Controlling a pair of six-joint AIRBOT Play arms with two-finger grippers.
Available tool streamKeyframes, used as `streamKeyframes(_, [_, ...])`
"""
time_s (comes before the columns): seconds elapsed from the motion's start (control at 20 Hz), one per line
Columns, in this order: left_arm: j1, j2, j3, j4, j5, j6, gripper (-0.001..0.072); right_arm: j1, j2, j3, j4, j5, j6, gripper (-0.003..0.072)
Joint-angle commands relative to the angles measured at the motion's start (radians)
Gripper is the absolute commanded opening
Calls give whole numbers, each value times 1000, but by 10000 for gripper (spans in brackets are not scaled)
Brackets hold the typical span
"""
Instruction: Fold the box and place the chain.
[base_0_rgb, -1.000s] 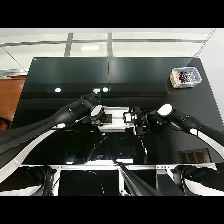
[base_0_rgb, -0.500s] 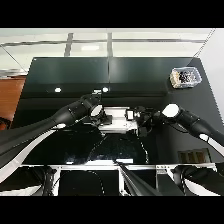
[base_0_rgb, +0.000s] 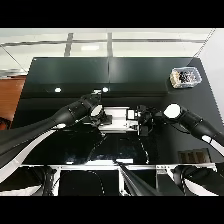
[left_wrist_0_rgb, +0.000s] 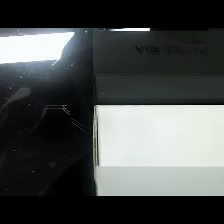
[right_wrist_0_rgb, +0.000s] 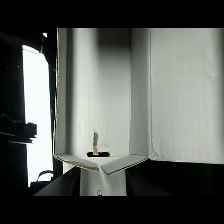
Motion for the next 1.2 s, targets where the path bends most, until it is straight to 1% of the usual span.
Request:
streamKeyframes(0.0, [0,0,1,1,2,2,30,0,-9,0,6,13,8,282])
streamKeyframes(0.05, [0,0,1,1,3,2,30,2,-16,0,34,13,10,243])
streamKeyframes(0.35, [0,0,1,1,5,2,30,2,-87,0,274,15,10,237])
streamKeyframes(0.7, [0,0,1,1,4,2,30,2,-101,0,280,32,24,237])
streamKeyframes(0.75, [0,0,1,1,5,2,30,2,-101,0,280,30,37,265])
streamKeyframes(0.8, [0,0,1,1,4,2,30,2,-101,0,280,27,40,356])
streamKeyframes(0.85, [0,0,1,1,4,2,30,2,-101,0,280,27,40,379])
streamKeyframes(0.9, [0,0,1,1,5,2,30,2,-101,0,280,27,40,360])
streamKeyframes(0.95, [0,0,1,1,4,2,31,2,-101,0,272,29,40,224])
streamKeyframes(1.0, [0,0,1,1,4,2,30,2,-101,0,262,32,40,206])
streamKeyframes(1.05, [0,0,1,1,4,2,30,2,-101,0,261,30,42,360])
streamKeyframes(1.1, [0,0,1,1,4,2,31,2,-101,0,261,31,43,413])
streamKeyframes(1.15, [0,0,1,1,4,2,30,2,-100,0,259,32,44,180])
